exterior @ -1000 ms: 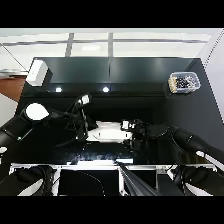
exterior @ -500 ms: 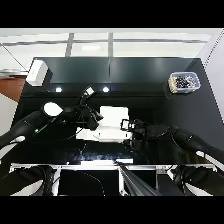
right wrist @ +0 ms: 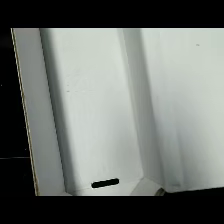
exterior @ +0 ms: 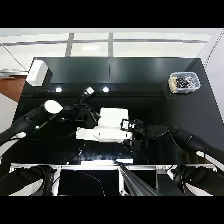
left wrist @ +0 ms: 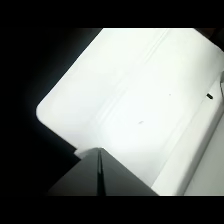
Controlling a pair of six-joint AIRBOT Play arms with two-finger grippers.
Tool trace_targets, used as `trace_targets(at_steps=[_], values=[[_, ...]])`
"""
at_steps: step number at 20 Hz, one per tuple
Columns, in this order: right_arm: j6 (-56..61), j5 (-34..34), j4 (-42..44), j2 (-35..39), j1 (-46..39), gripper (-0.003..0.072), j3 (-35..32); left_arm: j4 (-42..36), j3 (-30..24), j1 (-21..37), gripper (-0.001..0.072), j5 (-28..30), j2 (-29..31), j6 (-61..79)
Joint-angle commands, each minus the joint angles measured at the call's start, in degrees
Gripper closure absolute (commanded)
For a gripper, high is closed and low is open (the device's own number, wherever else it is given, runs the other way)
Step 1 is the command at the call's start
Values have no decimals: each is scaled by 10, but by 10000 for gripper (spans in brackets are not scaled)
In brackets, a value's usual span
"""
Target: Fold the box and place the chain.
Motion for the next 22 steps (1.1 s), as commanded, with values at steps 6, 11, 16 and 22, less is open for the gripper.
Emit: trace_targets(at_steps=[6, 11, 16, 22], values=[[0, 2, -1, 0, 0, 331, 0, 120, 6, 114, 3, -183, 78, -3], [0, 2, -1, 0, 0, 332, 0, 125, -43, 87, 4, -177, 74, 251], [0, 2, -1, 0, 0, 332, 0, 124, -75, 23, 4, -115, 58, 294], [0, 2, -1, 0, 0, 331, 0, 108, -75, -29, 5, -53, 19, 286]])
